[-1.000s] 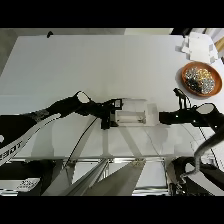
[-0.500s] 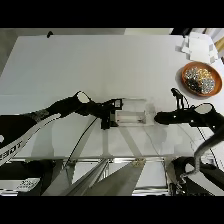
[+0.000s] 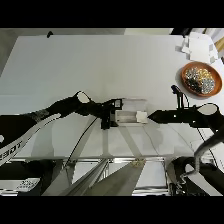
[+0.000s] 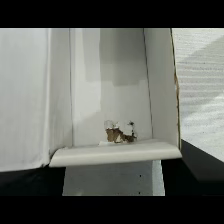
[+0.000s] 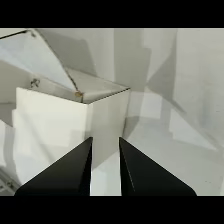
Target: Fold the box and place the chain.
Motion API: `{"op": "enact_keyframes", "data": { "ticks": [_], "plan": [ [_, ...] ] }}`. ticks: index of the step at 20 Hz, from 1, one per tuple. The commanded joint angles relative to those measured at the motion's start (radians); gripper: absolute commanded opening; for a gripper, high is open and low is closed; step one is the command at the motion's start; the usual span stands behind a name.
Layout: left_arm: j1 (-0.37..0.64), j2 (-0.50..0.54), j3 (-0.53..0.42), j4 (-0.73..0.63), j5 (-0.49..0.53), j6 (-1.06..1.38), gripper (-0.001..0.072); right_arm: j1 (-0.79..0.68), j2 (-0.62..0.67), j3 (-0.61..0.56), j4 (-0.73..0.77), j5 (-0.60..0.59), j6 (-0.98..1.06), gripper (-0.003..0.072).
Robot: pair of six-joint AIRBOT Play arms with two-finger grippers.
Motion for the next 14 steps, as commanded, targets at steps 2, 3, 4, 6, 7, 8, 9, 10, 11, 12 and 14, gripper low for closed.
{"op": "enact_keyframes", "data": {
  "ticks": [2,3,4,6,7,8,9,10,11,12,14],
  "plan": [
    [0.001,0.001,0.0,0.0,0.001,0.0,0.0008,0.063,0.007,0.0,0.019,-0.014,0.003,0.0249],
    [0.001,0.001,0.0,0.0,0.001,0.0,0.0008,0.066,0.007,0.0,0.021,-0.016,0.003,0.0271],
    [0.001,0.001,0.0,0.0,0.001,0.0,0.0008,0.066,0.007,0.0,0.023,-0.014,0.005,0.0274],
    [0.001,0.001,0.0,0.0,0.001,0.0,0.0008,0.066,0.007,0.001,0.022,-0.012,0.007,0.0275],
    [0.001,0.001,0.0,0.0,0.001,0.0,0.0008,0.066,0.007,0.002,0.022,-0.01,0.007,0.0277],
    [0.001,0.001,0.0,0.0,0.001,0.0,0.0008,0.066,0.007,0.002,0.022,-0.01,0.007,0.0278],
    [0.001,0.001,0.0,0.0,0.001,0.0,0.0008,0.067,0.007,0.003,0.021,-0.01,0.007,0.0282],
    [0.001,0.001,0.0,0.0,0.001,0.0,0.0008,0.08,0.007,0.008,0.011,-0.015,0.013,0.0285],
    [0.001,0.001,0.0,0.0,0.001,0.0,0.0008,0.11,0.006,0.024,-0.013,-0.031,0.044,0.0286],
    [0.001,0.001,0.0,0.0,0.001,0.0,0.0008,0.151,0.006,0.044,-0.053,-0.056,0.097,0.029],
    [0.001,0.001,0.0,0.0,0.001,0.0,0.0008,0.247,-0.006,0.106,-0.203,-0.102,0.287,0.0296]
  ]
}}
